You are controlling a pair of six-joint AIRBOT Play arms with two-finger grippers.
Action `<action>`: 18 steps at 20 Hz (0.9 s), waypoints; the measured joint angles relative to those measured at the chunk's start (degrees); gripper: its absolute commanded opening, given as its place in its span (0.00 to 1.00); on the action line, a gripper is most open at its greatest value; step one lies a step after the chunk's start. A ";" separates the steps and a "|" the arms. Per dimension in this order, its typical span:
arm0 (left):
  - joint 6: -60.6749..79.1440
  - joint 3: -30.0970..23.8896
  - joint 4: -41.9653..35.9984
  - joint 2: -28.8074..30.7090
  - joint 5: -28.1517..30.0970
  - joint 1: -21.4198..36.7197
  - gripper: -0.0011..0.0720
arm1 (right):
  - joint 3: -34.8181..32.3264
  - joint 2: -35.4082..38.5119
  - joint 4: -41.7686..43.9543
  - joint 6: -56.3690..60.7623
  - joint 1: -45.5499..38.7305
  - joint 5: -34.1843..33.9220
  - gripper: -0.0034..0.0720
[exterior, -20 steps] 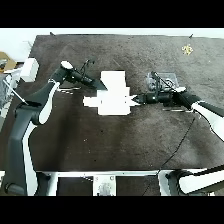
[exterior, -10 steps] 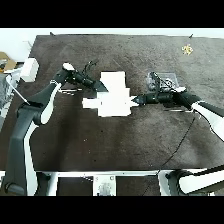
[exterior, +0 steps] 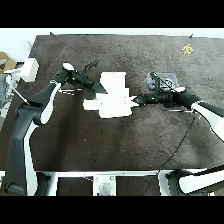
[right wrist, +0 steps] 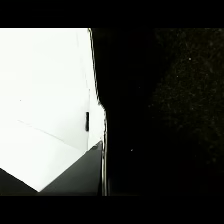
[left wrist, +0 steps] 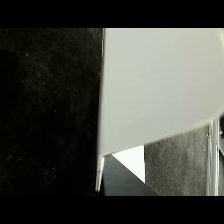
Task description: Fold the box and place the chain.
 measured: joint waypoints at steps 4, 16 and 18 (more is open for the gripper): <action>3.78 -0.04 1.36 0.00 -0.55 -0.02 0.03 | 0.02 0.59 -0.07 -0.26 -0.28 -1.20 0.48; 41.42 -1.18 2.75 5.29 8.31 -0.02 0.03 | 0.07 7.78 2.71 -8.17 -5.14 -0.11 0.48; 45.48 -3.15 2.43 5.49 9.68 -0.02 0.03 | 0.07 7.91 2.84 -9.46 -5.25 0.44 0.48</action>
